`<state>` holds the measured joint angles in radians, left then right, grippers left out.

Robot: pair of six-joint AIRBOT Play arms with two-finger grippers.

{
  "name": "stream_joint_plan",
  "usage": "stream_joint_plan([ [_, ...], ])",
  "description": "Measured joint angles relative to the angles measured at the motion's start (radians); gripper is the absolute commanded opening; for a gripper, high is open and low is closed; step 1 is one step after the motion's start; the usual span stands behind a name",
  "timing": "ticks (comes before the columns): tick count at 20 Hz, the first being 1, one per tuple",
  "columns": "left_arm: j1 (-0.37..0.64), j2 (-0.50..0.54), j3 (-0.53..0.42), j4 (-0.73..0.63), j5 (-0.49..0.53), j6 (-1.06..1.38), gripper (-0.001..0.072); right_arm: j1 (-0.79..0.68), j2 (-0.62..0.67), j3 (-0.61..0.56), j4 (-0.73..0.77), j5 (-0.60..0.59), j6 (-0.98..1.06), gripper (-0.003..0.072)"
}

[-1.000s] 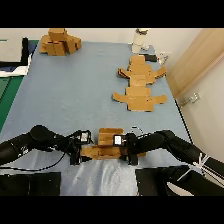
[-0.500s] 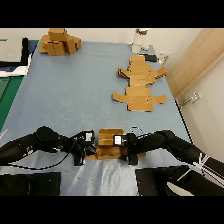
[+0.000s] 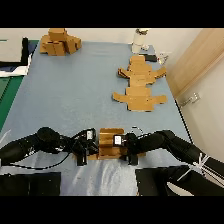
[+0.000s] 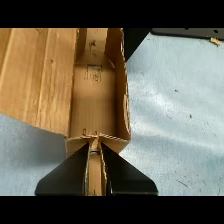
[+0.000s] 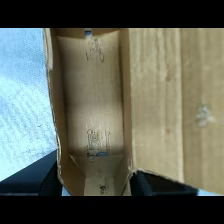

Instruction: Fold the box.

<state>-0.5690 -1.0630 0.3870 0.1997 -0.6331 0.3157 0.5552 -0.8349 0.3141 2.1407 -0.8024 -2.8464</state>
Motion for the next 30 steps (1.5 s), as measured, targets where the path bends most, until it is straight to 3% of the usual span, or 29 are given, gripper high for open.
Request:
stream_joint_plan([
  [4,-0.017,-0.024,0.010,-0.020,0.007,0.006,0.0120,0.000,0.000,0.000,0.000,0.000,0.000,0.0504],
  [5,-0.020,-0.027,0.012,-0.025,0.008,0.007,0.0156,0.000,0.000,0.000,-0.001,0.000,0.000,0.0503],
  [6,-0.023,-0.029,0.013,-0.029,0.009,0.007,0.0405,0.000,0.000,0.000,-0.001,0.000,0.000,0.0503],
  [7,-0.025,-0.031,0.014,-0.034,0.010,0.007,0.0522,0.000,0.000,0.000,0.000,0.000,0.000,0.0503],
  [8,-0.026,-0.032,0.014,-0.039,0.011,0.007,0.0494,0.000,0.000,0.000,0.000,0.000,0.000,0.0503],
  [14,-0.029,-0.034,0.016,-0.044,0.013,0.006,0.0486,0.000,0.000,0.000,0.000,0.000,0.000,0.0504],
  [16,-0.029,-0.031,0.016,-0.033,0.018,-0.018,0.0031,0.000,0.000,0.000,0.000,0.000,0.000,0.0503],
  [20,-0.008,0.033,0.016,0.100,0.047,-0.233,0.0013,0.000,0.000,0.000,0.001,0.000,0.000,0.0503],
  [24,0.046,0.204,0.019,0.281,0.059,-0.657,0.0012,0.000,0.000,0.000,0.001,0.000,0.000,0.0503],
  [27,0.117,0.357,0.020,0.499,0.000,-1.093,0.0012,0.000,0.000,0.000,0.001,0.000,0.000,0.0503],
  [30,0.217,0.467,0.020,0.772,-0.130,-1.523,0.0012,0.000,0.000,0.000,0.001,0.000,0.000,0.0503],
])
